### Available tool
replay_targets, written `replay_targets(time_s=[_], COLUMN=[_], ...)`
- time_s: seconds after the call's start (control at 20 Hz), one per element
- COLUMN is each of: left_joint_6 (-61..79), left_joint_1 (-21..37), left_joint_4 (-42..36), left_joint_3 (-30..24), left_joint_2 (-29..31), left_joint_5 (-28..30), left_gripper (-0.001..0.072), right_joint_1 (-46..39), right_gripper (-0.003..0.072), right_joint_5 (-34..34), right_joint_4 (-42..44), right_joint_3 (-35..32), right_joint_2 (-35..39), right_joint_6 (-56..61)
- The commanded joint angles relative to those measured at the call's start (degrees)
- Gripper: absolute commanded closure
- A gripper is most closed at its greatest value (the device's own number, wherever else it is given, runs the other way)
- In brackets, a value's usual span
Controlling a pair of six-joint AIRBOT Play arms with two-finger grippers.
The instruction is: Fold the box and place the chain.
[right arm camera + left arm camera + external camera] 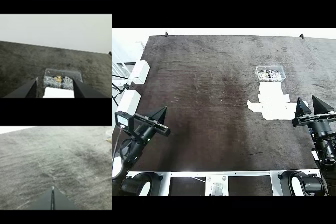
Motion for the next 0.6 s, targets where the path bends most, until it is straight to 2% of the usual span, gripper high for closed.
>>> replay_targets(time_s=[0.0, 0.25, 0.4, 0.45, 0.55], left_joint_6=[0.02, 0.0, 0.0, 0.0, 0.0], left_joint_1=[0.0, 0.0, 0.0, 0.0, 0.0], left_joint_4=[0.02, 0.02, 0.02, 0.0, 0.02], left_joint_3=[-0.02, -0.02, -0.04, -0.02, -0.02], left_joint_2=[0.04, 0.04, 0.04, 0.04, 0.04], left_joint_5=[0.0, 0.0, 0.0, 0.04, 0.0], left_gripper=[0.0689, 0.0689, 0.0689, 0.0689, 0.0688], right_joint_1=[0.04, 0.04, -0.2, -0.44, -1.16], right_gripper=[0.0173, 0.0172, 0.0181, 0.0239, 0.0238], right_joint_5=[0.0, 0.2, -0.57, -1.14, -2.67], right_joint_4=[0.02, 0.0, -0.17, -0.15, -0.17], right_joint_3=[-0.02, 0.42, 3.08, 4.57, 8.87], right_joint_2=[0.02, 0.02, -0.66, -2.01, -7.82], right_joint_6=[0.0, 0.15, 0.04, 0.42, 1.81])
